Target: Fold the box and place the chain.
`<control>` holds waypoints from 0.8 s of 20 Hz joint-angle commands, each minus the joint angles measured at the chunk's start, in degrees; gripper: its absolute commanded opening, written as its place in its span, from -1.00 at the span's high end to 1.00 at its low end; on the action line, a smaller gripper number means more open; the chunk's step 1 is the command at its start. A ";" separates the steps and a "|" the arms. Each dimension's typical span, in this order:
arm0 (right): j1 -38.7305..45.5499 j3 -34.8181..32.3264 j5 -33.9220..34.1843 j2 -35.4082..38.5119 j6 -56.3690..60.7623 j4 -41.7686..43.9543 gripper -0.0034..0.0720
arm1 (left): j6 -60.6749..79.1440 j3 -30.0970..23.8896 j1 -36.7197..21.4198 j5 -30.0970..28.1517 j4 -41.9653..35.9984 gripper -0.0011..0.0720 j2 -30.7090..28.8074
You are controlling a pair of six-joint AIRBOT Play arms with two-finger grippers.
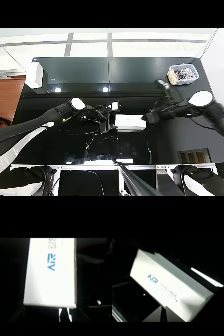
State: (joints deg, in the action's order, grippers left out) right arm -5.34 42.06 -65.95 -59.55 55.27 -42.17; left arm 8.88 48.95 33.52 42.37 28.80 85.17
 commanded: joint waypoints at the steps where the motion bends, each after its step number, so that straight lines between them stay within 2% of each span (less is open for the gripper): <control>1: 9.66 1.44 -2.29 7.50 -0.13 -1.53 0.76 | -3.96 1.68 0.00 3.10 2.29 -0.99 -1.46; 3: 15.85 1.42 -3.63 9.01 -0.15 -3.54 0.76 | -5.35 4.15 0.00 8.00 6.84 -0.99 -3.28; 5: 20.50 1.40 -5.95 9.03 -0.20 -7.04 0.75 | -6.64 6.64 0.04 10.78 7.17 -0.99 -5.70; 8: 23.96 0.94 -4.68 9.03 -0.20 -10.56 0.75 | -8.02 11.63 2.40 9.22 6.93 -0.99 -6.16; 10: 24.15 0.94 -2.73 9.03 -0.20 -10.21 0.75 | -11.67 14.91 5.57 5.07 6.97 -0.98 -3.58; 13: 24.15 0.87 -1.79 9.03 -0.20 -9.94 0.75 | -15.72 20.39 9.55 -0.11 7.26 -0.98 3.54; 15: 24.15 0.81 -1.90 9.03 -0.20 -9.97 0.75 | -23.89 23.63 10.08 0.94 7.32 -0.98 7.63; 16: 24.15 0.81 -1.81 9.03 -0.20 -9.97 0.75 | -25.35 24.96 10.12 3.93 8.04 -0.98 9.27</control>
State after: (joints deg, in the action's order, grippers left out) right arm 18.44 42.92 -68.29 -50.59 55.02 -51.83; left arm -8.80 69.65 42.19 45.06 35.97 89.69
